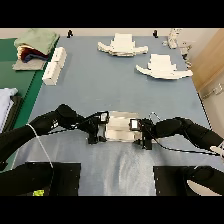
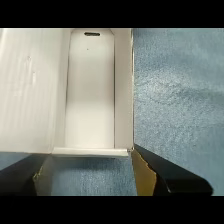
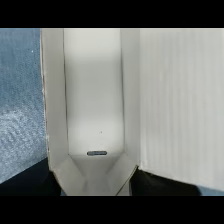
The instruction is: Fold the box.
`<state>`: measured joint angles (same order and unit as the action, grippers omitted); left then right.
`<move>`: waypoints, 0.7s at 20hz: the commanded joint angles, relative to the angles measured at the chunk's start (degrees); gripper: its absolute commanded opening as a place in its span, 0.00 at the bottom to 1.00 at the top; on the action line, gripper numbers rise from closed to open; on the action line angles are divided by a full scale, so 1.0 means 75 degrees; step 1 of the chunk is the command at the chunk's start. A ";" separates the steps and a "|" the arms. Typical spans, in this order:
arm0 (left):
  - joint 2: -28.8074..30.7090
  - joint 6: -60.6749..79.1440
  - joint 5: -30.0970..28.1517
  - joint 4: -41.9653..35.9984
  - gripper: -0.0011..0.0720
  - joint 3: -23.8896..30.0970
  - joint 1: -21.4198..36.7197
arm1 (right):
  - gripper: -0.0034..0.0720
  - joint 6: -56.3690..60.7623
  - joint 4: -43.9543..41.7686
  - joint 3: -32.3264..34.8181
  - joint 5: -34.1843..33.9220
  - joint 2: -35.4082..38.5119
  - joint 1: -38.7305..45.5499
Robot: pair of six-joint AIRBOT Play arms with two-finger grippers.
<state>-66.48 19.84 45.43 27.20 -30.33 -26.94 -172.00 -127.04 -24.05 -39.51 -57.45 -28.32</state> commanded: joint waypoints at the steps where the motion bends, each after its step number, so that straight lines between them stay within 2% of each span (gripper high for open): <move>1: -0.0052 -0.0050 -0.0248 -0.0076 0.94 0.0012 -0.0146 | 0.73 0.0000 -0.0006 -0.0006 0.0003 0.0000 -0.0003; 7: -0.0239 -0.0224 -0.0659 -0.0026 0.94 0.0268 -0.0178 | 0.73 0.0000 -0.0003 -0.0006 0.0000 0.0000 -0.0003; 14: -0.0291 0.0096 -0.0810 -0.0070 0.94 0.0262 -0.0557 | 0.73 0.0000 -0.0003 -0.0006 0.0003 0.0000 -0.0003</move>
<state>-68.36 19.97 40.36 26.79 -28.40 -30.26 -172.07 -127.02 -24.05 -39.66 -57.45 -28.34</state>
